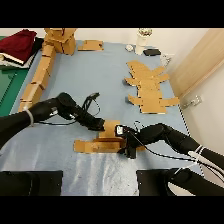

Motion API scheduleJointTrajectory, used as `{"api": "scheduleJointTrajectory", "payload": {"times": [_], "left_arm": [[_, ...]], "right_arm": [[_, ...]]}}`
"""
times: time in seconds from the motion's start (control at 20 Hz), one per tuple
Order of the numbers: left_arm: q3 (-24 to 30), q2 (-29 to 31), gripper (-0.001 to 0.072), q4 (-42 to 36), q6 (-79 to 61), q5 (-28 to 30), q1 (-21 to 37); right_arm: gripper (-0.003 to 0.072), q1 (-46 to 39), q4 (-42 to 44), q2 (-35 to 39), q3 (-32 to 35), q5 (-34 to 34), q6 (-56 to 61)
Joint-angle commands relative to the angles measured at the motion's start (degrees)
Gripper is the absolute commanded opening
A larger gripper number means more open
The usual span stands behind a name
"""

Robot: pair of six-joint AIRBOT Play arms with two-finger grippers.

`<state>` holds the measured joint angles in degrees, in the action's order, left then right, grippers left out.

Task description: Fold the box.

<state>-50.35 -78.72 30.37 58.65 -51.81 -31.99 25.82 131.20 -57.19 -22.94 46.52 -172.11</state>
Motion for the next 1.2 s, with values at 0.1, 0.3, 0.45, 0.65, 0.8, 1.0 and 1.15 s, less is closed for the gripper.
{"api": "scheduleJointTrajectory", "payload": {"times": [0.1, 0.3, 0.45, 0.65, 0.8, 1.0, 1.15], "left_arm": [[8.0, 18.1, 0.001, 0.1, -17.3, -1.7, 3.6], [16.1, 30.8, 0.0029, 10.3, -25.2, -3.8, 4.0], [19.0, 33.3, 0.0651, 14.0, -33.3, -2.1, 0.8], [20.4, 28.6, 0.0696, 15.0, -42.8, 5.6, -4.7], [20.5, 23.9, 0.0697, 13.1, -43.0, 12.0, -5.1], [20.4, 20.5, 0.0696, 13.2, -47.6, 10.9, -5.1], [20.5, 20.5, 0.0696, 15.7, -47.5, 8.2, -4.5]], "right_arm": [[0.0508, 0.0, 0.0, 0.0, -0.1, -0.1, 0.1], [0.0508, 0.0, 0.0, 0.0, -0.1, -0.1, 0.0], [0.0508, 0.0, 0.0, 0.0, -0.1, -0.1, 0.1], [0.0508, 0.0, 0.0, 0.0, -0.1, -0.1, 0.0], [0.0508, 0.0, 0.0, 0.0, -0.1, -0.1, 0.0], [0.0508, 0.0, -0.1, 0.0, -0.1, -0.1, 0.0], [0.0508, 0.0, -0.1, 0.0, -0.1, -0.1, 0.1]]}}
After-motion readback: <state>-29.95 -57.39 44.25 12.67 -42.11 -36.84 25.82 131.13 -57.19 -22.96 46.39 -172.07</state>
